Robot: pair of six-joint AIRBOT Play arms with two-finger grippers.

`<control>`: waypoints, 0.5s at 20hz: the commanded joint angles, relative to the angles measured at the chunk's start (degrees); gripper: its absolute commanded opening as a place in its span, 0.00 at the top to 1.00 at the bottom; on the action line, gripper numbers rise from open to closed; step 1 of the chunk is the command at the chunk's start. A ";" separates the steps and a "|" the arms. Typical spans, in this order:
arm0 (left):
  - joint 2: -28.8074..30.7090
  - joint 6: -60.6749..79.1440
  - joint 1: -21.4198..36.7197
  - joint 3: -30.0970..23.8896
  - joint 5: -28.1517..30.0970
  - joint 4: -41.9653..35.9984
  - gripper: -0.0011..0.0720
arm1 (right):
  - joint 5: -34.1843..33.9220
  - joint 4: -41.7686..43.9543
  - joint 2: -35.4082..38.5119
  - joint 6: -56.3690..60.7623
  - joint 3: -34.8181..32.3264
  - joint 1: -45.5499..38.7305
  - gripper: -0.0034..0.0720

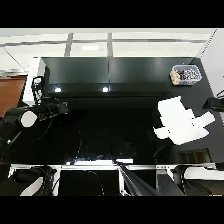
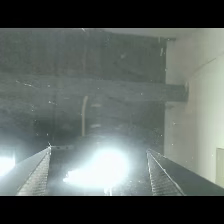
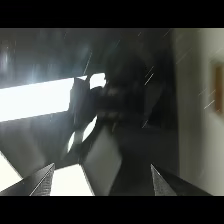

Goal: Fold the box and place the chain.

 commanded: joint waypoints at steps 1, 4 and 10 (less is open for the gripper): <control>-0.59 0.07 0.00 0.00 -0.28 -0.87 0.02 | 6.64 -2.51 -1.62 -5.92 0.26 -0.55 0.02; -0.59 0.07 0.00 0.00 -0.46 -2.38 0.02 | 6.54 -3.04 -1.64 -6.67 -1.51 -0.55 0.24; -0.59 0.07 -0.02 0.00 -0.42 -2.58 0.02 | 8.57 -0.92 -0.20 -6.64 -1.81 -0.55 0.92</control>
